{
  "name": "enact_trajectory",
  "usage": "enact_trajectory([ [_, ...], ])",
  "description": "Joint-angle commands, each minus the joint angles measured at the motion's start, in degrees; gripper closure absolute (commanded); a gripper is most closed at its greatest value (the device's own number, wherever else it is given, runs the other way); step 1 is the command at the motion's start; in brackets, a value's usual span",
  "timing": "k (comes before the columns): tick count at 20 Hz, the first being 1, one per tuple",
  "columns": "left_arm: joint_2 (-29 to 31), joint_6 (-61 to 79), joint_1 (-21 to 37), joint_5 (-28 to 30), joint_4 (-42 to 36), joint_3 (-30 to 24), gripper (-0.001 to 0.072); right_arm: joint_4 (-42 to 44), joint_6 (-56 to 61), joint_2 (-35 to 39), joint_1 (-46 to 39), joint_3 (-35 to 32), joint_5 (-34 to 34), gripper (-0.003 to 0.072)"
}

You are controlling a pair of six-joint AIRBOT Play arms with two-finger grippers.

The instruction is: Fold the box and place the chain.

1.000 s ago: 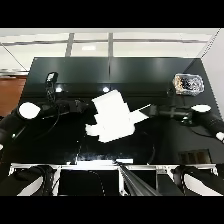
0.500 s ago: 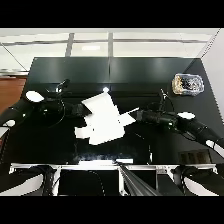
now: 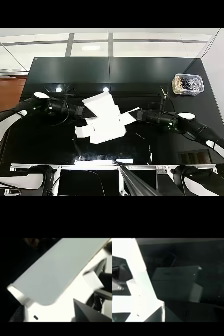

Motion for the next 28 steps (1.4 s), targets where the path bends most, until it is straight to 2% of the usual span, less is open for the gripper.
enact_trajectory([
  [1,-2.51,9.51,-0.44,-6.84,-0.63,3.21,0.0286,-1.97,-0.24,0.04,-0.85,0.00,1.84,0.0673],
  [5,-2.51,11.69,-1.64,-7.32,1.60,5.14,0.0379,-3.63,-0.24,0.04,-0.68,-0.02,2.27,0.0673],
  [8,-2.51,12.85,-4.33,-6.93,4.46,5.40,0.0398,-3.72,-0.26,0.04,-0.70,-0.02,2.21,0.0673],
  [9,-2.51,12.85,-4.94,-6.84,6.29,5.64,0.0493,-3.78,-0.26,0.04,-0.70,-0.02,2.21,0.0673],
  [11,-2.51,12.83,-6.01,-6.82,7.87,5.66,0.0496,-4.72,-0.24,0.04,-0.68,-0.02,2.25,0.0673],
  [14,-2.51,13.11,-7.72,-4.81,8.55,5.66,0.0681,-5.35,-0.24,0.04,-0.70,0.00,2.36,0.0672],
  [15,-2.51,13.42,-7.87,-4.33,8.55,5.77,0.0682,-5.42,-0.24,0.04,-0.74,0.00,2.43,0.0670],
  [16,-2.49,13.70,-7.85,-4.35,8.55,6.05,0.0682,-6.27,-0.22,0.04,-1.07,0.02,2.84,0.0602],
  [18,-2.34,13.68,-7.80,-4.70,10.32,7.69,0.0683,-8.83,1.92,0.07,-3.63,0.83,8.11,0.0233],
  [19,-2.01,13.68,-7.91,-4.63,12.15,8.72,0.0684,-12.26,1.95,0.17,-5.64,2.25,12.90,0.0154],
  [21,-0.55,13.70,-8.61,-4.39,14.82,10.54,0.0686,-22.25,4.07,0.83,-10.43,7.28,21.42,0.0156],
  [23,2.45,14.64,-9.77,-4.24,14.93,10.88,0.0686,-34.10,4.74,2.01,-12.83,12.70,27.17,0.0157],
  [25,5.70,22.21,-11.54,-2.03,16.11,10.86,0.0687,-45.35,4.68,3.10,-12.28,16.98,28.30,0.0157],
  [28,7.74,32.52,-15.06,6.64,17.51,10.88,0.0685,-51.08,1.40,3.26,-10.51,19.15,26.01,0.0157],
])
